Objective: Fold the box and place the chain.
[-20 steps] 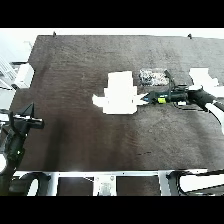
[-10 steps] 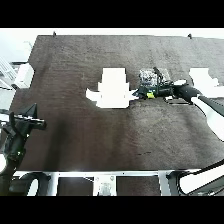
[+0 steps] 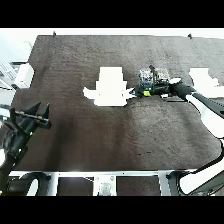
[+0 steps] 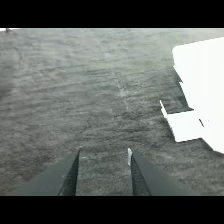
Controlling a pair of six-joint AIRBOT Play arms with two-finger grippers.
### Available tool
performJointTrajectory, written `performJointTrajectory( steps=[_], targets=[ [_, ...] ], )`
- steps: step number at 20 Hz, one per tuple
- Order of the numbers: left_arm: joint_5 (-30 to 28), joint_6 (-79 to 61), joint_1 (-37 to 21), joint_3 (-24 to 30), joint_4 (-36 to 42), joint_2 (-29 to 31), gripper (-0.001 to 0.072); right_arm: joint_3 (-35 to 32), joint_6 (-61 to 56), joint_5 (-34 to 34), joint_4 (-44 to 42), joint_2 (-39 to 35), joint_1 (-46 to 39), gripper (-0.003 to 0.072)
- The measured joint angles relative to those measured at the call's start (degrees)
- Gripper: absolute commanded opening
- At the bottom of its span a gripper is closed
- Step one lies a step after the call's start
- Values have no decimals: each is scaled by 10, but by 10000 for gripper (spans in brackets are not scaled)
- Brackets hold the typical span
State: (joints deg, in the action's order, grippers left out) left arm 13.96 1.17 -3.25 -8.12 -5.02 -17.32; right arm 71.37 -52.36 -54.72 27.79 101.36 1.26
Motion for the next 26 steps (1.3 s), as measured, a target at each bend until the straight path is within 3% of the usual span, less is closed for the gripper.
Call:
performJointTrajectory(
  steps=[3, 6, 11, 12, 15, 19, 26],
  targets=[
    [15, 10, 0, -65, 0, -106, 390, 2, 0, 0, 4, 1, 1, 7],
    [73, 12, 0, -166, -6, -259, 438, 3, 1, -2, 7, 2, 1, 7],
    [261, 63, 0, -399, -43, -536, 443, 3, 4, -2, 9, 2, 1, 8],
    [296, 92, 0, -451, -65, -583, 574, 3, 4, -2, 9, 2, 1, 8],
    [389, 230, 0, -621, -163, -716, 570, 3, 7, -2, 9, 2, 1, 8],
    [490, 377, 1, -815, -287, -838, 545, 3, 13, -2, 10, 2, 1, 9],
    [562, 493, 62, -1025, -402, -963, 549, 3, 17, -1, 10, 2, 1, 8]
  ],
)
